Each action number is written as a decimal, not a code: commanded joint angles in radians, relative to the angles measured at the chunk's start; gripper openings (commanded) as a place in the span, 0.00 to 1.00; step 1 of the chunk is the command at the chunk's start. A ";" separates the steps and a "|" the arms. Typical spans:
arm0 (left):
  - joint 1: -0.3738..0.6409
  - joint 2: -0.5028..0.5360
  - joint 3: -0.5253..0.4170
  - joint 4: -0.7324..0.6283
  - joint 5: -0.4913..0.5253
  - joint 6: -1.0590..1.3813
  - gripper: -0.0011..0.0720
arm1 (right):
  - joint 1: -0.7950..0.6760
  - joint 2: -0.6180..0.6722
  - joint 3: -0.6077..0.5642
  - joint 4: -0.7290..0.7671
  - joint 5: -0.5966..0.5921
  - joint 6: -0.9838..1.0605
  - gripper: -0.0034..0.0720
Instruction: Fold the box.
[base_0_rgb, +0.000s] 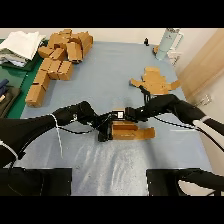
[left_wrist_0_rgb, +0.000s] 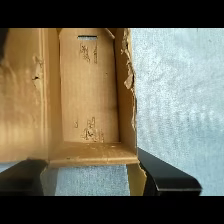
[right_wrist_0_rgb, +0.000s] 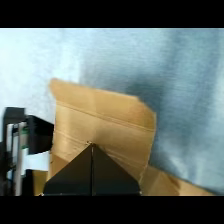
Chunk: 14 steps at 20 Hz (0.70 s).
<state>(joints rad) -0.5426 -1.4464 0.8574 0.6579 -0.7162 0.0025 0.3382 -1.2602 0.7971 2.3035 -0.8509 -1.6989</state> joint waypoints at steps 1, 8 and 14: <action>0.000 0.000 0.000 0.000 0.000 0.000 0.58 | 0.021 -0.093 0.014 0.001 0.010 -0.089 0.05; 0.000 0.000 0.000 0.000 0.000 0.000 0.58 | 0.025 -0.011 0.014 -0.006 0.031 -0.202 0.05; 0.000 0.000 0.000 0.000 0.000 0.000 0.58 | 0.027 0.269 -0.002 -0.142 -0.095 -0.226 0.05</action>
<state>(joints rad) -0.5426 -1.4464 0.8574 0.6579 -0.7166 0.0029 0.3637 -1.1076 0.8040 2.2307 -0.8669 -1.8996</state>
